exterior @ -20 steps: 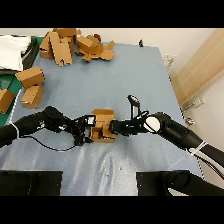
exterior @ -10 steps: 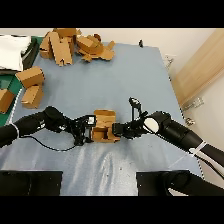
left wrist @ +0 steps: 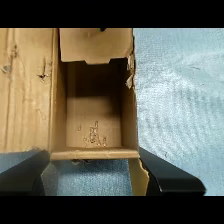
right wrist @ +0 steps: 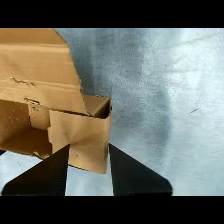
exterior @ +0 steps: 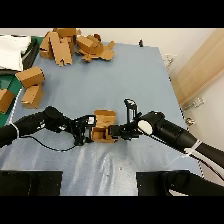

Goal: Fold the box.

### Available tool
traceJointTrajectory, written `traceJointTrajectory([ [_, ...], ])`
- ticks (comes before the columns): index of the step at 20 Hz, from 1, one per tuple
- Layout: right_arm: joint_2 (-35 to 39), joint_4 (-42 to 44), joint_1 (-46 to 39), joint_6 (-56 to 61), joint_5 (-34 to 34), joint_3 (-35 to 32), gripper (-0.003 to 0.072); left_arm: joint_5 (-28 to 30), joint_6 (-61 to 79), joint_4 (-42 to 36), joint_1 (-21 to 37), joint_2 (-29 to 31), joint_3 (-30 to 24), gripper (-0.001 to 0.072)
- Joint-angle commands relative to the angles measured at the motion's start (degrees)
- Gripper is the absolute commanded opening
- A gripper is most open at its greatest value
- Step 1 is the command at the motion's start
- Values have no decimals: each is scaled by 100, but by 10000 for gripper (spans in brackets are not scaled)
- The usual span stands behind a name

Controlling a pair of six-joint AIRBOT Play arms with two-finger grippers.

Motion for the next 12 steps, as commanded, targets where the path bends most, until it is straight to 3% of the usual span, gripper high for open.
traceJointTrajectory([
  [1,-299,-282,101,151,319,448,388,2,2,2,4,-2,7,451],
  [8,-992,-1058,321,433,1582,1088,368,2,0,2,4,-2,7,450],
  [12,-1222,-1202,579,435,1641,1322,368,0,0,2,4,0,7,450],
])
